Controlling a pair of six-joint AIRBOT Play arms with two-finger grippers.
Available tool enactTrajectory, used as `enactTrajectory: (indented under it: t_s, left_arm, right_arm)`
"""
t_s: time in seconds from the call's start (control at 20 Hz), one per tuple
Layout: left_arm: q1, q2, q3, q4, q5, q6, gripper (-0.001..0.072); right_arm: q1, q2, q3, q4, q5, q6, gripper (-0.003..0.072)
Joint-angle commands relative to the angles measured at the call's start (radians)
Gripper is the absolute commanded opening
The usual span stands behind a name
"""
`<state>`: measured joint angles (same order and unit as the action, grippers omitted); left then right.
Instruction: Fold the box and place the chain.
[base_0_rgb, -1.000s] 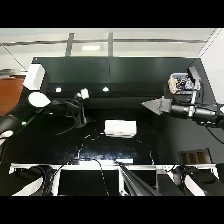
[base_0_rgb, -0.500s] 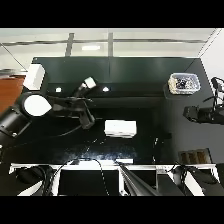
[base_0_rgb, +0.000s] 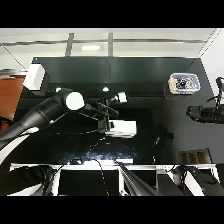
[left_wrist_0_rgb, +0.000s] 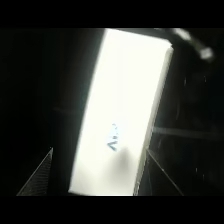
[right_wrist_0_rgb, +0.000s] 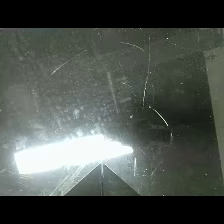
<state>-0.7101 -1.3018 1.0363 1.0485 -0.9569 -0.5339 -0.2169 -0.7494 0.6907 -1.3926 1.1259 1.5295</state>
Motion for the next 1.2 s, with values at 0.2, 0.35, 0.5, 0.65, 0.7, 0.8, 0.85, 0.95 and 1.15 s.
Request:
enactTrajectory:
  t_s: [0.2, 0.35, 0.5, 0.65, 0.7, 0.8, 0.85, 0.95, 1.15]
  left_arm:
    - [-0.013, -0.116, 0.014, -0.176, 0.020, 0.285, 0.0714]
    - [-0.013, -0.117, 0.014, -0.175, 0.018, 0.270, 0.0715]
    - [-0.014, -0.131, 0.014, -0.175, 0.018, 0.268, 0.0715]
    - [-0.014, -0.140, 0.014, -0.175, 0.038, 0.268, 0.0715]
    - [-0.015, -0.140, 0.014, -0.175, 0.046, 0.268, 0.0715]
    - [-0.015, -0.140, 0.014, -0.175, 0.068, 0.268, 0.0714]
    - [-0.015, -0.140, 0.014, -0.175, 0.066, 0.267, 0.0715]
    - [-0.018, -0.141, 0.014, -0.175, 0.066, 0.244, 0.0714]
    - [-0.035, -0.160, 0.014, -0.171, 0.061, 0.203, 0.0714]
  right_arm:
    - [-0.001, 0.001, 0.000, 0.009, -0.002, 0.000, 0.0027]
    - [-0.001, 0.001, 0.000, 0.009, -0.006, 0.000, 0.0027]
    - [-0.001, 0.001, 0.000, 0.010, -0.010, -0.002, 0.0027]
    - [-0.001, 0.001, 0.000, 0.010, -0.010, -0.014, 0.0028]
    - [-0.001, 0.001, 0.000, 0.010, -0.012, -0.017, 0.0027]
    - [-0.001, 0.001, 0.000, 0.010, -0.018, -0.019, 0.0028]
    - [-0.001, 0.001, 0.000, 0.011, -0.023, -0.019, 0.0028]
    - [-0.001, 0.001, 0.000, 0.011, -0.033, -0.019, 0.0028]
    - [-0.001, 0.001, 0.000, 0.012, -0.035, -0.019, 0.0028]
